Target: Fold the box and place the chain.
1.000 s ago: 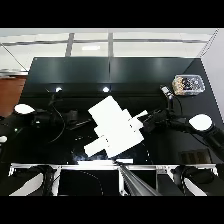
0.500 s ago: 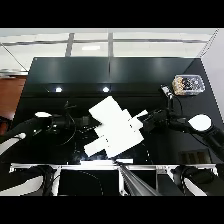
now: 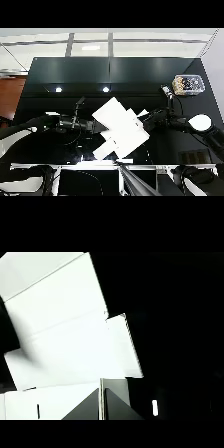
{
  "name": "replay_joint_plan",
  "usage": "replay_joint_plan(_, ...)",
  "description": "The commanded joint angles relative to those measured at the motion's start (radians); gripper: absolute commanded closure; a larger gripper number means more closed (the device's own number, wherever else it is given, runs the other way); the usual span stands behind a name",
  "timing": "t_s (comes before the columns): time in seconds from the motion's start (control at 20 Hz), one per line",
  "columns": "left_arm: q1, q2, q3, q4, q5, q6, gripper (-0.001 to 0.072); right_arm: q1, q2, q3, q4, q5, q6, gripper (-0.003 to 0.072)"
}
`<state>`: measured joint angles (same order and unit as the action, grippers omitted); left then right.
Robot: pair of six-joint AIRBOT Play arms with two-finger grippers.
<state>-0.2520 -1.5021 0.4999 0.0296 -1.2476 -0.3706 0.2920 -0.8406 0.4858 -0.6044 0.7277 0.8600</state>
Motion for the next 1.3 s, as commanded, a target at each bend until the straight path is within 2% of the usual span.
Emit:
replay_joint_plan(0.0,0.004,-0.021,0.003,0.02,-0.056,0.128,0.006,0.001,0.001,0.0,0.003,0.002,0.001,0.0644)
replay_joint_plan(0.05,0.007,-0.021,0.003,0.032,-0.037,0.127,0.0091,0.001,0.001,-0.001,0.003,0.002,0.004,0.0644)
replay_joint_plan(0.15,0.003,-0.021,0.003,0.031,-0.015,0.129,0.0091,0.001,0.001,-0.001,0.002,0.005,0.013,0.0644)
replay_joint_plan(0.35,0.002,-0.02,0.003,0.072,-0.037,0.133,0.0106,0.001,0.001,-0.001,0.002,0.004,0.015,0.0644)
replay_joint_plan(0.5,0.003,-0.02,0.004,0.093,-0.039,0.133,0.0436,0.001,0.001,-0.001,0.002,0.004,0.015,0.0644)
replay_joint_plan(0.55,0.003,-0.02,0.011,0.097,-0.047,0.133,0.057,0.001,0.001,-0.001,0.002,0.004,0.015,0.0644)
replay_joint_plan(0.65,0.006,-0.021,0.031,0.097,-0.07,0.133,0.0674,0.001,0.001,-0.001,0.002,0.005,0.016,0.0644)
replay_joint_plan(0.7,0.006,-0.021,0.043,0.097,-0.088,0.134,0.068,0.001,0.001,0.0,0.002,0.005,0.025,0.0642)
replay_joint_plan(0.75,0.006,-0.02,0.055,0.098,-0.102,0.137,0.068,-0.005,0.001,0.0,-0.005,0.006,0.025,0.0434)
replay_joint_plan(0.8,0.006,-0.02,0.071,0.103,-0.114,0.137,0.0681,-0.027,0.003,0.005,-0.031,0.018,0.027,-0.0013)
replay_joint_plan(0.9,0.006,-0.017,0.116,0.142,-0.129,0.137,0.0683,-0.113,0.009,0.057,-0.127,0.109,0.037,-0.0013)
replay_joint_plan(1.05,0.001,0.03,0.219,0.321,-0.097,0.135,0.0688,-0.241,0.011,0.182,-0.314,0.271,0.033,-0.0013)
replay_joint_plan(1.15,-0.031,0.111,0.274,0.441,-0.009,0.127,0.0689,-0.287,0.011,0.233,-0.446,0.288,0.033,-0.0012)
replay_joint_plan(1.25,-0.1,0.222,0.281,0.539,0.153,0.13,0.0687,-0.303,0.011,0.245,-0.538,0.284,0.032,-0.0012)
